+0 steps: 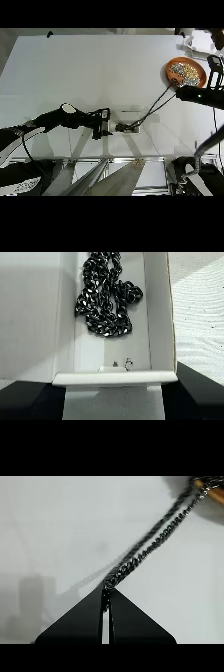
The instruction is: Fold the box and place the chain.
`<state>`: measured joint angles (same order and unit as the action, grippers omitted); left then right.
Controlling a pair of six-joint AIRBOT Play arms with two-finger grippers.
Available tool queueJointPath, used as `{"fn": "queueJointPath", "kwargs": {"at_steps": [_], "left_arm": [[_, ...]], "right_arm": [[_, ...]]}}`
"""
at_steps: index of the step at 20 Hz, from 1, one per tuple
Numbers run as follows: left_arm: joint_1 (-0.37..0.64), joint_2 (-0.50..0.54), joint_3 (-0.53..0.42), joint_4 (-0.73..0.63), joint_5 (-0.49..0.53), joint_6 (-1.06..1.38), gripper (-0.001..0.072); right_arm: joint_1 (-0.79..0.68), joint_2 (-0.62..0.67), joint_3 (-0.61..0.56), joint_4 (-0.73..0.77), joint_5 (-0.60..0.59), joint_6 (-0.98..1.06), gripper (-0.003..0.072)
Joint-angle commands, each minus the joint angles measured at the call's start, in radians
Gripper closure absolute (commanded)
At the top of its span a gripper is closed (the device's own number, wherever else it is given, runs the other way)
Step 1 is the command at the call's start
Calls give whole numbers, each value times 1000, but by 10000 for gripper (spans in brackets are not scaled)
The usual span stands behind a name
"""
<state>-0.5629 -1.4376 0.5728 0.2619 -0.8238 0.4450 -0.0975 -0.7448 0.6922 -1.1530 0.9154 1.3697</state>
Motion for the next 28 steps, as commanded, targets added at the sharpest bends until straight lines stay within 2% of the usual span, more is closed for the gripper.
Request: {"fn": "queueJointPath", "kwargs": {"at_steps": [1,6,13,19,24,28], "left_arm": [[0,0,1,0,0,0,577],[0,0,1,0,0,0,577],[0,0,1,0,0,0,577],[0,0,1,0,0,0,577],[0,0,1,0,0,0,577],[0,0,1,0,0,0,577]], "right_arm": [[1,106,0,101,143,-45,677],[1,211,0,129,249,-45,677],[1,272,0,439,360,-179,676],[1,272,0,533,434,-209,676],[72,272,-1,600,402,-254,675],[113,272,-1,618,288,-254,676]]}}
